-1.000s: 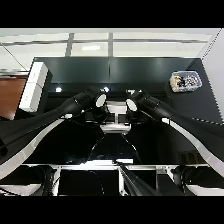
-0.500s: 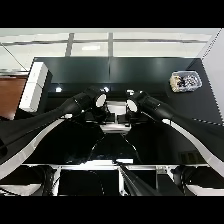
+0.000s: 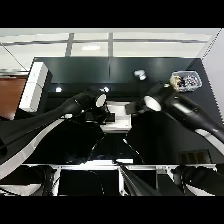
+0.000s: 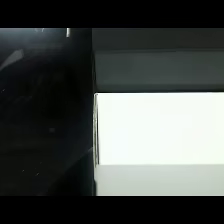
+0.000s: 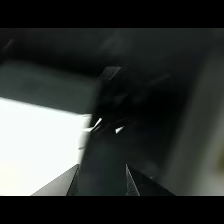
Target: Fold the box and place the chain.
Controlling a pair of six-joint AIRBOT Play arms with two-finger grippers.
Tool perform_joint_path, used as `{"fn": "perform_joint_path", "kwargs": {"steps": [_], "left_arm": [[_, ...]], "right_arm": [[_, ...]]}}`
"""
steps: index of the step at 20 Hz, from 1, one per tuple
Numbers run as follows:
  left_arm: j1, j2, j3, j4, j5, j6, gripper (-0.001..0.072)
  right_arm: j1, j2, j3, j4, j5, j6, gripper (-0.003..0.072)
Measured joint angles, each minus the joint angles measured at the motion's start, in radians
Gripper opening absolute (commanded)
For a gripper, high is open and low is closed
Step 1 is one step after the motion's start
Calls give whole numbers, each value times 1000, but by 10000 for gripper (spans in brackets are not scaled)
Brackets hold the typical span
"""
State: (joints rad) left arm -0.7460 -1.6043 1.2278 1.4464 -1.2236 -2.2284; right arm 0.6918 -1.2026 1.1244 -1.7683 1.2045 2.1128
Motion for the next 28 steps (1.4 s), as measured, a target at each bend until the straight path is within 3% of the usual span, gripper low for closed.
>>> {"fn": "perform_joint_path", "kwargs": {"steps": [3, 4, 5, 7, 10, 13, 15, 21, 22, 28], "left_arm": [[0, 0, 0, -8, 11, 0, 28], [0, 0, 0, -11, 14, 0, 28], [0, 0, 0, -11, 18, 0, 28], [0, 0, 0, -13, 20, 0, 28], [0, 0, 0, -15, 21, -1, 28], [0, 0, 0, -15, 21, -1, 28], [0, 0, 0, -15, 21, -1, 28], [0, 0, 0, -16, 20, -1, 28], [0, 0, 0, -16, 19, -1, 28], [0, 0, 0, -17, 17, -1, 28]], "right_arm": [[-92, 54, -27, -301, 20, 9, 362], [-149, 60, -40, -352, -3, 15, 642], [-225, 60, -56, -377, -43, 29, 711], [-406, 28, -86, -312, -145, 34, 711], [-680, -63, -90, -17, -262, -26, 706], [-853, -178, 23, 198, -318, -93, 706], [-904, -271, 172, 209, -293, -114, 705], [-958, -579, 608, 190, -64, -95, 693], [-961, -614, 644, 198, -43, -85, 624], [-967, -715, 726, 190, -28, -59, 624]]}}
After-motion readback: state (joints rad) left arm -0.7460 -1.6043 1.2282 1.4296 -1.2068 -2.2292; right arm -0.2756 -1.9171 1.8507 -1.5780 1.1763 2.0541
